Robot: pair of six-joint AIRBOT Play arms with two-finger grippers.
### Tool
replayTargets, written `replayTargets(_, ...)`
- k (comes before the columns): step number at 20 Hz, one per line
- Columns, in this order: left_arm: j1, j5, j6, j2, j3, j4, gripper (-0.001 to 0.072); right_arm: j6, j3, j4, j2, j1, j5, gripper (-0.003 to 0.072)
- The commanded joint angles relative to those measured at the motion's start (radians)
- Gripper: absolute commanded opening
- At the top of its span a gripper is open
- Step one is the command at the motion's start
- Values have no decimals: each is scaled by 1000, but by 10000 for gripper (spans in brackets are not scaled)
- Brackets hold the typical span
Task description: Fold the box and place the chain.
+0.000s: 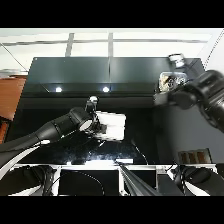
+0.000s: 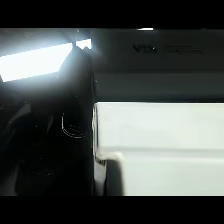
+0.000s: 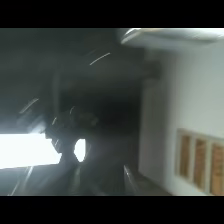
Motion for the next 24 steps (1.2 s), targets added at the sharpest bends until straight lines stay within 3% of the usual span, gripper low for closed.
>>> replayTargets(1,0,0,0,0,0,0,28,-31,-18,-27,-47,-227,203,700)
replayTargets(3,0,2,0,0,0,0,28,-29,7,99,-130,-327,316,701)
replayTargets(5,0,1,0,0,0,0,28,-13,93,251,-251,-401,332,700)
replayTargets(8,0,1,0,0,0,0,28,-23,269,396,-451,-457,271,631)
replayTargets(9,0,0,0,0,0,0,28,-21,334,436,-518,-470,235,554)
replayTargets(12,0,0,0,0,0,0,28,97,462,495,-649,-488,192,529)
replayTargets(16,0,-6,0,0,0,0,28,301,491,499,-706,-493,171,529)
replayTargets(24,0,-18,0,0,0,0,28,336,492,505,-734,-502,220,529)
